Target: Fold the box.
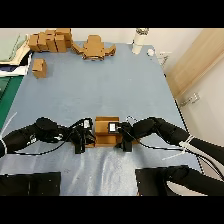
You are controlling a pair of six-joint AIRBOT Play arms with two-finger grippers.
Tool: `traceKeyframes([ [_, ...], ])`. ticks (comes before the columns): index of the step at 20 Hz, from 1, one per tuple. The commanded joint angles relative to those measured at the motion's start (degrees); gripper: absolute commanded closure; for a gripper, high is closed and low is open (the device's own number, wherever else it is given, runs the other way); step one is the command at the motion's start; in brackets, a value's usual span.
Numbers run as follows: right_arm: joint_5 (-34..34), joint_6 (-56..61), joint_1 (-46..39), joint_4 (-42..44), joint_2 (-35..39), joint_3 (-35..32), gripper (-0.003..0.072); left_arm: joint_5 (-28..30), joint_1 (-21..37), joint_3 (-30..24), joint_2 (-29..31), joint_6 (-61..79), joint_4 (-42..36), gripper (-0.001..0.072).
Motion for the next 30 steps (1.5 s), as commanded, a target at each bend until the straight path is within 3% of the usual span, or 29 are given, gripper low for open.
traceKeyframes([
  [1, 0.0, 0.0, 0.0, 0.0, 0.0, 0.1, 0.0165, 1.3, -1.2, 0.1, -1.0, 2.9, -3.5, 0.0546],
  [5, 0.0, 0.0, 0.0, 0.0, 0.0, 0.1, 0.0165, 1.3, -1.4, 0.0, -1.4, 2.8, -3.5, 0.0514],
  [6, 0.0, 0.0, 0.0, 0.0, 0.0, 0.1, 0.0165, 1.3, -1.4, 0.0, -1.4, 2.8, -3.5, 0.0398],
  [7, 0.0, 0.0, 0.0, 0.0, 0.0, 0.1, 0.0166, 1.3, -1.4, 0.0, -1.4, 2.9, -3.5, 0.0190],
  [8, 0.0, 0.0, 0.0, 0.0, 0.0, 0.1, 0.0165, 1.3, -1.4, 0.0, -1.4, 2.9, -3.5, 0.0122],
  [14, 0.0, 0.0, 0.0, 0.0, 0.0, 0.1, 0.0166, 1.5, -1.4, 0.0, -1.4, 2.5, -3.3, 0.0126],
  [15, 0.0, 0.0, 0.0, 0.0, 0.0, 0.1, 0.0166, 1.5, -1.4, 0.1, -1.4, 0.7, -3.2, 0.0291],
  [16, 0.0, 0.0, 0.0, 0.0, 0.0, 0.1, 0.0166, 1.6, -1.3, 0.1, -1.4, -0.5, -2.5, 0.0604],
  [17, 0.0, 0.0, 0.0, 0.0, 0.0, 0.1, 0.0165, 2.0, -1.3, 0.1, -1.0, -1.8, 0.1, 0.0680],
  [22, 0.0, 0.0, 0.0, 0.0, 0.0, 0.1, 0.0166, 1.7, -1.3, 0.2, 8.8, -27.9, 22.0, 0.0697],
  [27, 0.0, 0.0, 0.0, 0.0, 0.0, 0.1, 0.0165, 0.5, -0.3, 0.2, 26.2, -82.2, 51.0, 0.0697],
  [29, 0.0, 0.0, 0.0, 0.0, 0.0, 0.1, 0.0165, -5.7, 3.0, 0.2, 30.2, -109.5, 60.2, 0.0697],
  [30, 0.0, 0.0, 0.0, 0.0, 0.0, 0.1, 0.0165, -9.9, 4.7, 0.1, 30.8, -116.9, 62.1, 0.0697],
])
